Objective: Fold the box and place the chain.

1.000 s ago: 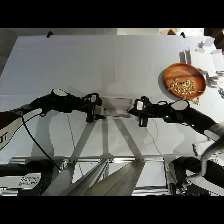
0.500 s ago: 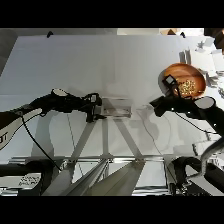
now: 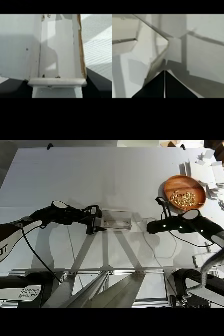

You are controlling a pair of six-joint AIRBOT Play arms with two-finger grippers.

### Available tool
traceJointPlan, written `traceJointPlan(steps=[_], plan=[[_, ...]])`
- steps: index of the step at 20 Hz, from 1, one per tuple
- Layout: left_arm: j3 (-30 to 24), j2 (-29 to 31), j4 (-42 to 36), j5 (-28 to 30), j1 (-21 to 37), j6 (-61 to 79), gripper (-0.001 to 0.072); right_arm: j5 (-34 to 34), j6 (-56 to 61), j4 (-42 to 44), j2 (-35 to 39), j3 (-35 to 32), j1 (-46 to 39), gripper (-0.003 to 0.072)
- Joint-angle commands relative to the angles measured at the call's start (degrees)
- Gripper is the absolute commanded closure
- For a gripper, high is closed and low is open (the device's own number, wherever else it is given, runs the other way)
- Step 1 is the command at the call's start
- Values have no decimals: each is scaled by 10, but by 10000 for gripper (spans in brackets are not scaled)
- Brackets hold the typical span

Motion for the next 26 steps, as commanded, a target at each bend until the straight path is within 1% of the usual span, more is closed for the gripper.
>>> traceJointPlan(steps=[1,3,6,8,9,10,14,16,18,19,21,22,24,26], plan=[[0,0,0,0,0,0,318,5,-26,116,-23,0,31,685],[0,0,0,0,0,0,318,19,-38,148,-17,0,31,684],[0,0,0,0,0,0,318,21,-33,151,1,0,31,677],[0,0,0,0,0,0,318,27,-33,170,9,0,31,669],[0,0,0,0,0,0,318,31,-33,184,12,0,31,617],[0,0,0,0,0,0,318,31,-33,194,16,0,31,602],[0,0,0,0,0,0,318,32,-34,200,20,0,31,596],[0,0,0,0,0,0,318,33,-34,205,21,0,37,468],[0,0,0,0,0,0,318,30,-34,207,21,0,55,455],[0,0,0,0,0,0,318,24,-34,206,21,0,65,415],[0,0,0,0,0,0,318,-5,-34,191,21,0,83,259],[0,0,0,0,0,0,318,-21,-34,178,21,0,90,220],[0,0,0,0,0,0,318,-48,-18,154,21,1,104,220],[0,0,0,0,0,0,318,-77,32,117,21,14,121,212]])
